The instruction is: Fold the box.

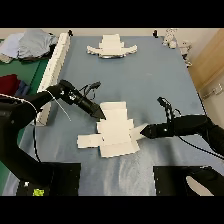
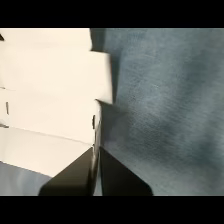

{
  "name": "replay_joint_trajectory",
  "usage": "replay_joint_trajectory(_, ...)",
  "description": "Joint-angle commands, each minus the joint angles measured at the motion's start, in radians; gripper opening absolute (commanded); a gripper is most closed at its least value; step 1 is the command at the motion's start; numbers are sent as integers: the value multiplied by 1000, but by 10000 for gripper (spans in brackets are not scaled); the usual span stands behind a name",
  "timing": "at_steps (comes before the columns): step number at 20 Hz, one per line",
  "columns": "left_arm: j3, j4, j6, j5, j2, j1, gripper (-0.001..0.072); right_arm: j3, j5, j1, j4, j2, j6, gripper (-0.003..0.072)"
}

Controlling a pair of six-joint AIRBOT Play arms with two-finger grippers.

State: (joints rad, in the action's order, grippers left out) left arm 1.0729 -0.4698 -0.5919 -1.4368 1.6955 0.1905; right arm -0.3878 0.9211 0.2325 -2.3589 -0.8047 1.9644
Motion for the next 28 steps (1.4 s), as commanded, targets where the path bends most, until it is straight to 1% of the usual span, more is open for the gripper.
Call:
replay_joint_trajectory(1,1,6,47,0,0,21,15,-10,-8,0,68,0,0,328)
replay_joint_trajectory(2,1,6,47,-2,0,22,15,-24,-9,0,113,0,-1,357)
replay_joint_trajectory(3,1,7,60,-7,0,22,15,-43,-16,0,174,0,-3,357)
replay_joint_trajectory(6,2,7,156,-13,-10,22,13,-117,-33,0,467,0,-138,357)
replay_joint_trajectory(8,1,16,251,-11,-41,22,11,-161,-27,0,647,0,-246,357)
replay_joint_trajectory(9,1,31,314,-2,-66,22,10,-175,-26,0,705,0,-291,357)
replay_joint_trajectory(11,-7,64,406,45,-129,30,9,-188,-26,0,760,0,-369,357)
replay_joint_trajectory(13,-29,65,494,113,-198,59,8,-188,-26,0,767,-1,-436,356)
replay_joint_trajectory(15,-77,64,559,201,-264,94,8,-193,-31,0,762,0,-499,344)
replay_joint_trajectory(17,-135,62,603,285,-311,124,8,-224,-29,0,684,2,-499,181)
replay_joint_trajectory(18,-160,62,624,306,-327,136,8,-246,-29,0,646,2,-495,159)
replay_joint_trajectory(20,-212,63,672,367,-360,163,8,-283,-22,0,603,2,-491,158)
replay_joint_trajectory(21,-240,63,690,412,-380,178,8,-292,-11,0,575,2,-490,113)
replay_joint_trajectory(22,-261,62,695,458,-396,188,8,-294,8,0,539,2,-482,2)
replay_joint_trajectory(23,-277,63,698,489,-403,190,9,-294,36,6,481,2,-447,1)
replay_joint_trajectory(24,-282,64,698,494,-403,190,9,-294,64,20,441,2,-419,1)
replay_joint_trajectory(26,-283,69,700,495,-404,190,9,-287,113,73,427,2,-411,1)
replay_joint_trajectory(28,-283,74,700,495,-404,190,9,-252,108,119,436,0,-425,1)
